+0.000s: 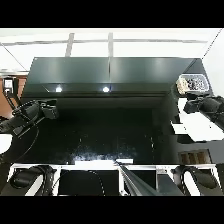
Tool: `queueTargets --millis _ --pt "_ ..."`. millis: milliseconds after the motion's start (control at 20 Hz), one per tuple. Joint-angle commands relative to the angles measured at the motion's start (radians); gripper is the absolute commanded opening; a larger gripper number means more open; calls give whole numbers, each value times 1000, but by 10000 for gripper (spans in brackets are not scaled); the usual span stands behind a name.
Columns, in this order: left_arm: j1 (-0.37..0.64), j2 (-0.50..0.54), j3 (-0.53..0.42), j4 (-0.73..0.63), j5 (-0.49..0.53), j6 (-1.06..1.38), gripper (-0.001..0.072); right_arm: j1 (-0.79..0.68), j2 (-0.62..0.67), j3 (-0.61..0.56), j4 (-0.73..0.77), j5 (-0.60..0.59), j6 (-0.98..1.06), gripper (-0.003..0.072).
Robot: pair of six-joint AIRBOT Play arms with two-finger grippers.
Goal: Fold the box and place the chain.
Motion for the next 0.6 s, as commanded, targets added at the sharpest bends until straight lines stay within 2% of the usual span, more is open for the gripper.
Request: queueTargets --millis 0,50,100,150,200,250,300,350,400,500,550 --pt "1 -1 0 1 47 0 28 1 -4 -3 74 -199 16 18" --pt "1 -2 0 1 70 0 28 -1 -14 -4 75 -280 14 46" --pt "1 -2 0 0 86 -2 28 -6 -31 -4 47 -348 14 315" --pt "0 -7 -1 0 99 -2 28 -19 -64 -4 -5 -403 16 654" --pt "1 -16 -1 0 108 -2 30 -40 -105 -3 -43 -434 16 716" --pt "1 -27 0 1 111 -2 76 -82 -161 -2 -54 -451 22 717" --pt "0 -39 0 0 111 -2 364 -143 -224 8 -54 -443 57 717" --pt "0 -51 0 0 105 -2 720 -232 -303 33 -54 -409 119 717" --pt "0 -63 0 0 99 -2 713 -330 -378 70 -56 -344 167 717" --pt "0 -75 0 1 97 -2 713 -550 -537 188 -131 -107 285 717" --pt "0 -76 0 1 97 -2 713 -649 -615 260 -217 40 364 716"
